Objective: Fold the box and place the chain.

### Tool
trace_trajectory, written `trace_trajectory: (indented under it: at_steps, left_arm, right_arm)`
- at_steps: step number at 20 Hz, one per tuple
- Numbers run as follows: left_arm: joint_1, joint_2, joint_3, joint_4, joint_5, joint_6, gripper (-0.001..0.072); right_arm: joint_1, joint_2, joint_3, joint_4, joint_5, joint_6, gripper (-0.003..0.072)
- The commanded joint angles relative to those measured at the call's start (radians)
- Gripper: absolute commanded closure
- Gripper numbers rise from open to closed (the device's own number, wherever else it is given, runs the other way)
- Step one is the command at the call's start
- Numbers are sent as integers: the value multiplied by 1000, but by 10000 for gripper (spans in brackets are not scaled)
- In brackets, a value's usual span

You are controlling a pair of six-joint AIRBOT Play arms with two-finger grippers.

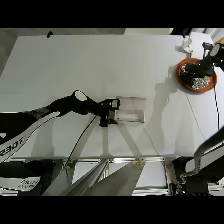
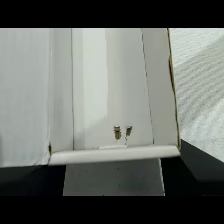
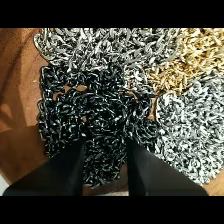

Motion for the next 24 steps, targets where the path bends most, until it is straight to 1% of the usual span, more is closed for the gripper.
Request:
trace_trajectory:
  at_steps: [1,3,7,9,10,12,14,17,19,24]
  left_arm:
    - [0,0,0,0,0,0,678]
    - [0,0,0,0,0,0,678]
    - [0,0,0,0,0,0,678]
    - [0,0,0,0,0,0,678]
    - [0,0,0,0,0,0,678]
    - [0,0,0,0,0,0,678]
    - [0,0,0,0,0,0,678]
    - [0,0,0,0,0,0,678]
    - [0,0,0,0,0,0,678]
    - [0,0,0,0,0,0,678]
  right_arm:
    - [-12,-14,7,4,27,0,455]
    - [-18,-14,7,4,40,0,471]
    - [-20,-18,7,5,44,0,474]
    - [-20,-23,7,4,42,-1,616]
    - [-20,-25,7,5,36,-9,668]
    - [-20,-25,7,6,26,-31,670]
    - [-18,-11,7,38,35,-74,670]
    - [-10,55,7,89,52,-128,671]
    - [-5,124,7,147,97,-175,671]
    - [32,340,6,309,275,-248,671]
